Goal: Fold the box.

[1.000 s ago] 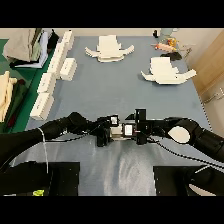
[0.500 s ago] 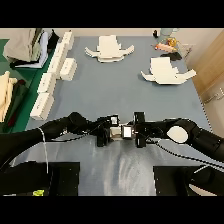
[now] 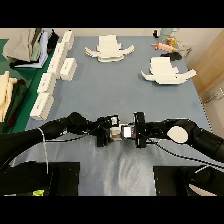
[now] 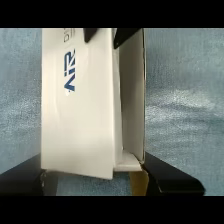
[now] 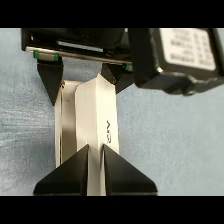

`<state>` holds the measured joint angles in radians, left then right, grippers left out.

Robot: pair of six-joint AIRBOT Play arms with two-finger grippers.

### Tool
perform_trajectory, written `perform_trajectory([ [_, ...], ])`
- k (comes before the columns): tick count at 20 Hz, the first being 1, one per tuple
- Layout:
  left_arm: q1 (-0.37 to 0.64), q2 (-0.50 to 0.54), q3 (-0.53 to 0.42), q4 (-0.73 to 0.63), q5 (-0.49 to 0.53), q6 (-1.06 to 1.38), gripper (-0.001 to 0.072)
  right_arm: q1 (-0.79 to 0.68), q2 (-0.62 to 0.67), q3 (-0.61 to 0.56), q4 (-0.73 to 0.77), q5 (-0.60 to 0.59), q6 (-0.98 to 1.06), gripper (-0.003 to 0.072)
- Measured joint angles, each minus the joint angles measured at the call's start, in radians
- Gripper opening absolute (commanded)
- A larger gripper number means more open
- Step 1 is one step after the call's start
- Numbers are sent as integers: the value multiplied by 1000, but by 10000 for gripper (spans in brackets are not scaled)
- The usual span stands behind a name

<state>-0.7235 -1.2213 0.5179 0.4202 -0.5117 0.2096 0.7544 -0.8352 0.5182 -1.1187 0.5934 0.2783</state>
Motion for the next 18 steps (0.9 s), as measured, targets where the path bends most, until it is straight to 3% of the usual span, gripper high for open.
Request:
perform_trajectory([
  [8, -1, 0, 0, 0, -4, 3, 519, 1, 0, -1, 38, 55, 1, 72],
  [11, -1, 0, -1, 1, -6, 2, 519, 1, 0, -1, 50, 76, 1, 160],
  [16, -1, 0, -1, 0, -3, -1, 519, 2, 0, -1, 67, 106, 1, 167],
  [18, -1, 0, -1, -1, -2, -1, 519, 2, 0, -1, 68, 112, 1, 249],
])
